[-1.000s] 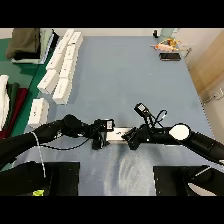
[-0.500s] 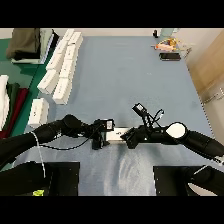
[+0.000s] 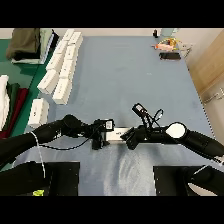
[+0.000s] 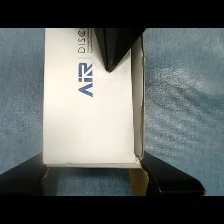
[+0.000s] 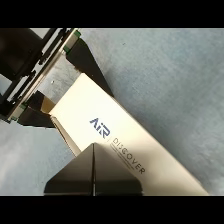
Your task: Fold the box.
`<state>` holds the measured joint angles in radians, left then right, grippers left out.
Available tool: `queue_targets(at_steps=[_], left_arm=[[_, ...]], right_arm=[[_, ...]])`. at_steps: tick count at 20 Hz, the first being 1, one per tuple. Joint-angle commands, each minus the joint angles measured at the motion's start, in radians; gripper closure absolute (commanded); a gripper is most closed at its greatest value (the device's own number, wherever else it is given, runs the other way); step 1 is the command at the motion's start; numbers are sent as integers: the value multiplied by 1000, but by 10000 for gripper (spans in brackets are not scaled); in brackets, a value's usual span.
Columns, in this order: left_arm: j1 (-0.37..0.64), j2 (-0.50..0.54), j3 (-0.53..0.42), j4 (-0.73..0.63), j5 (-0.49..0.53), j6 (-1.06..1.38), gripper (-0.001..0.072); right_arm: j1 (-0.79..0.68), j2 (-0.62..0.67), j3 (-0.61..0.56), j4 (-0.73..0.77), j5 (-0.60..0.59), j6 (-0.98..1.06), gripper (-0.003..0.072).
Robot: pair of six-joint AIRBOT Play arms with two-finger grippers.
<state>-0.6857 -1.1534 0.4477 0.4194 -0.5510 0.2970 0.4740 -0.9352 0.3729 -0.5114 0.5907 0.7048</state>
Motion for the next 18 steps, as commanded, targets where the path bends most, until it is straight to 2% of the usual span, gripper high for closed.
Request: queue_targets(at_steps=[1,4,11,14,15,16,17,18], left_arm=[[0,0,0,0,0,0,245],[0,0,0,0,0,0,245],[0,0,0,0,0,0,245],[0,0,0,0,0,0,245],[0,0,0,0,0,0,245],[0,0,0,0,0,0,245],[0,0,0,0,0,-1,245],[0,0,0,0,0,0,245]], right_arm=[[0,26,16,-8,-16,1,607],[0,41,49,-8,-27,1,445],[0,45,129,-28,-32,24,444],[-1,45,150,-117,-39,109,464],[-1,45,158,-175,-39,167,558],[-1,45,167,-253,-39,253,616],[-1,45,179,-358,-34,375,659],[-2,45,195,-486,-21,533,669]])
